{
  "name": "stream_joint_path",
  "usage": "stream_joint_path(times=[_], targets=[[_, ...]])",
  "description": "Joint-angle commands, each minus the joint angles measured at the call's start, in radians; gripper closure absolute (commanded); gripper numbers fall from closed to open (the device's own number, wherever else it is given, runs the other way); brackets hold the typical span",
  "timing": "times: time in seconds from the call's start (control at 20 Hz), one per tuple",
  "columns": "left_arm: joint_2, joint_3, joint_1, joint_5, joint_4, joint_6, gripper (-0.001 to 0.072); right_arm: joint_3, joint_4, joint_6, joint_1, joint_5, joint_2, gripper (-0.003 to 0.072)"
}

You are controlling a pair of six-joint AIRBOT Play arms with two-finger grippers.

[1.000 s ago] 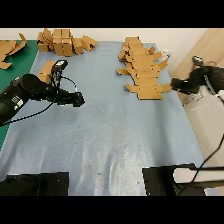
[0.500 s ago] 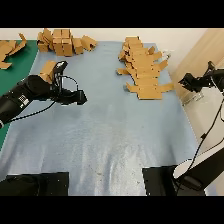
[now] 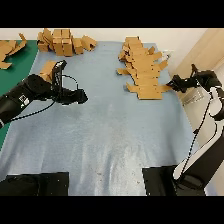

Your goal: Fold the box.

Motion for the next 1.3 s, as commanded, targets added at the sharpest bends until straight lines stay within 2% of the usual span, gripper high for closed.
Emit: stream_joint_path(times=[0.0,0.05,0.25,0.45,0.6,0.95,1.1,1.2,1.25], targets=[[-0.001,0.0,0.0,0.0,-0.002,0.0,0.0117,0.006,0.008,-0.006,0.011,-0.126,-0.006,0.0656],[-0.001,0.0,0.001,-0.002,-0.002,0.0,0.0117,0.005,0.01,-0.006,0.014,-0.166,0.0,0.0678],[-0.001,0.0,0.002,-0.06,0.0,0.012,0.0118,0.002,0.01,-0.015,0.042,-0.314,0.043,0.0681],[0.0,0.0,0.002,-0.088,0.003,0.035,0.0118,-0.128,0.01,-0.026,0.105,-0.272,0.197,0.0683],[0.0,0.0,0.002,-0.091,0.003,0.07,0.0118,-0.36,0.009,-0.027,0.156,-0.152,0.37,0.0682],[0.0,0.0,0.003,-0.165,0.005,0.148,0.0118,-1.115,0.009,-0.005,0.336,0.195,0.924,0.0682],[0.0,0.0,0.003,-0.19,0.007,0.166,0.0118,-1.283,-0.017,0.096,0.405,0.247,1.09,0.0675],[0.0,0.0,0.003,-0.192,0.008,0.17,0.0118,-1.32,-0.048,0.118,0.417,0.219,1.132,0.0423],[0.0,0.0,0.003,-0.193,0.008,0.175,0.0119,-1.318,-0.074,0.118,0.416,0.201,1.132,0.04]])
